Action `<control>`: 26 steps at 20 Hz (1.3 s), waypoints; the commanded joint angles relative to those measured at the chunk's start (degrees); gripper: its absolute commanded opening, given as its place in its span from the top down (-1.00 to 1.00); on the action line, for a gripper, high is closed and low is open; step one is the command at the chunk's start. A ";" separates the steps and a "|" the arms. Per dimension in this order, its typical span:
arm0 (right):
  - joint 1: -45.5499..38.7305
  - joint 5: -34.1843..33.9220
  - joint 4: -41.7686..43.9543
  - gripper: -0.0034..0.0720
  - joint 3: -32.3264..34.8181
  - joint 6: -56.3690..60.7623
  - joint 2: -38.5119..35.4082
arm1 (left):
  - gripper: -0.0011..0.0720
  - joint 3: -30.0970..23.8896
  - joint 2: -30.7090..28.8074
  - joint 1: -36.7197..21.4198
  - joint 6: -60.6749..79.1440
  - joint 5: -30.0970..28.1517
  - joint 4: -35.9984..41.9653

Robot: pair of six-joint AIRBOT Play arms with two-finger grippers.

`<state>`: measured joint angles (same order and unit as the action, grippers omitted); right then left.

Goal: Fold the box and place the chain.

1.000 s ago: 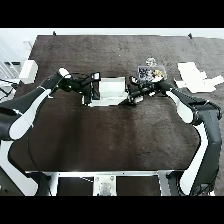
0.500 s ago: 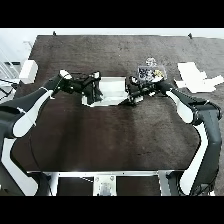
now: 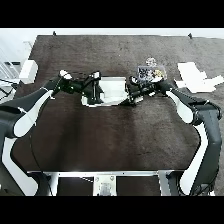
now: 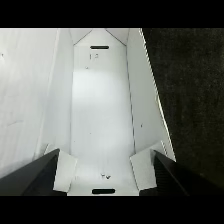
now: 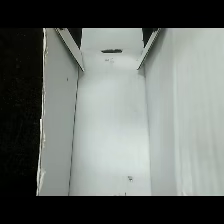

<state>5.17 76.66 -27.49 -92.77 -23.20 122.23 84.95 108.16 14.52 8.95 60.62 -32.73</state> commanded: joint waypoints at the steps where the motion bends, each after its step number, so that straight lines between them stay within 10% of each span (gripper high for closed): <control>1: 0.00 -0.11 0.02 -0.60 0.00 0.02 -0.02 | -0.82 0.00 0.04 0.02 0.09 -0.15 0.11; 7: 0.00 -0.11 0.02 -0.60 0.00 0.02 -0.02 | 0.92 0.15 0.02 -1.44 0.57 2.16 -4.37; 17: 0.00 -0.11 0.02 -0.60 0.00 0.02 -0.02 | 0.94 0.11 -9.86 -6.19 -4.66 16.28 -5.46; 26: 0.00 -0.13 0.02 -0.60 0.00 0.02 -0.02 | 0.94 -11.65 -21.81 -15.37 -49.96 2.27 -7.15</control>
<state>5.17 76.53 -27.46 -92.79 -23.18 122.23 77.56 90.15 1.80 -22.57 69.54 -39.03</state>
